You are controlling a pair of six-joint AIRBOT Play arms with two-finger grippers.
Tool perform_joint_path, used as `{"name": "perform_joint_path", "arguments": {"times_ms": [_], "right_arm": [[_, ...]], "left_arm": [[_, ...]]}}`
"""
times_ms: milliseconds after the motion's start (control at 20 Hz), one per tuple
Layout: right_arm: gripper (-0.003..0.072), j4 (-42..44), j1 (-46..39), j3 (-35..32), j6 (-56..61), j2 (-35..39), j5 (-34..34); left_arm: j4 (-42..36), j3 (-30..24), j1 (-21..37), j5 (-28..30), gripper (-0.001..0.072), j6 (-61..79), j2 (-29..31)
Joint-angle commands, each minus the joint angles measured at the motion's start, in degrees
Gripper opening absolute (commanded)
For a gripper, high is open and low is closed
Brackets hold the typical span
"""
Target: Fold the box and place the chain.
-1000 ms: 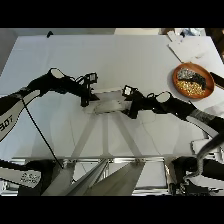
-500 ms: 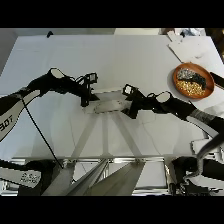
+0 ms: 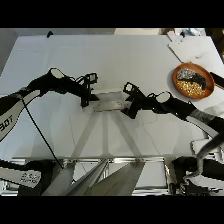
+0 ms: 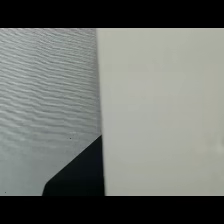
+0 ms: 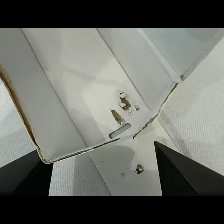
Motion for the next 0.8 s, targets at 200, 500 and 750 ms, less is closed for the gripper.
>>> {"name": "perform_joint_path", "arguments": {"times_ms": [200,500,750], "right_arm": [[0.0690,-0.1,0.1,0.1,1.3,0.0,0.4],[0.0690,-2.0,-1.9,2.8,-3.8,0.0,4.6],[0.0690,-4.8,-3.8,5.2,-7.8,-0.3,9.2]], "left_arm": [[0.0,0.0,0.0,0.0,0.0013,0.0,0.0],[0.0,0.0,0.0,0.0,0.0013,0.0,0.0],[0.0,0.0,0.0,0.0,0.0013,0.0,0.0]]}}
